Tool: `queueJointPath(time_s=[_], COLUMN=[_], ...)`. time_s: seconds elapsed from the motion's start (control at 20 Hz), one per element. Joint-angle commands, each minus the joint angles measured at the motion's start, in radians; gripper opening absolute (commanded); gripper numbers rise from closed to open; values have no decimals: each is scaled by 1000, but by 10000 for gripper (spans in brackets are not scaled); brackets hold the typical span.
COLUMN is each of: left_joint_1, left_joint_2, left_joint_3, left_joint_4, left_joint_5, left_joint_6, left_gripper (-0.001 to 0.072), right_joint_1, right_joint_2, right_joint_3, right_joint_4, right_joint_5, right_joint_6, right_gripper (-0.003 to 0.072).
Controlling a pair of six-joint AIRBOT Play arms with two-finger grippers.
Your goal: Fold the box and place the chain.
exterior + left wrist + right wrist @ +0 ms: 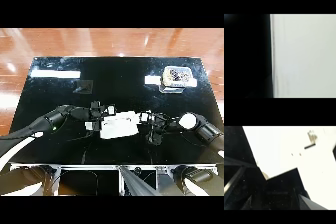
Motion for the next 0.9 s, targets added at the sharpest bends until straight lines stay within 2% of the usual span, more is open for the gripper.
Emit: queueJointPath(time_s=[0.0, 0.15, 0.4, 0.5, 0.7, 0.85], left_joint_1=[9, 21, 22, 21, 21, 21], left_joint_2=[-45, -83, -83, -83, -83, -83], left_joint_3=[51, 85, 90, 90, 90, 90], left_joint_4=[6, 9, 29, 30, 30, 27], left_joint_5=[84, 156, 152, 153, 159, 161], left_joint_6=[7, 7, 7, 7, 7, 7], left_gripper=[25, 25, 25, 25, 25, 25], right_joint_1=[1, 1, 77, 127, 173, 170], right_joint_2=[-9, -18, -84, -116, -123, -123], right_joint_3=[-2, -2, -2, -2, -2, -2], right_joint_4=[57, 126, 126, 126, 130, 171], right_joint_5=[3, 5, -22, -71, -248, -307], right_joint_6=[-107, -198, -277, -288, -286, -278], right_gripper=[719, 719, 719, 718, 719, 720])
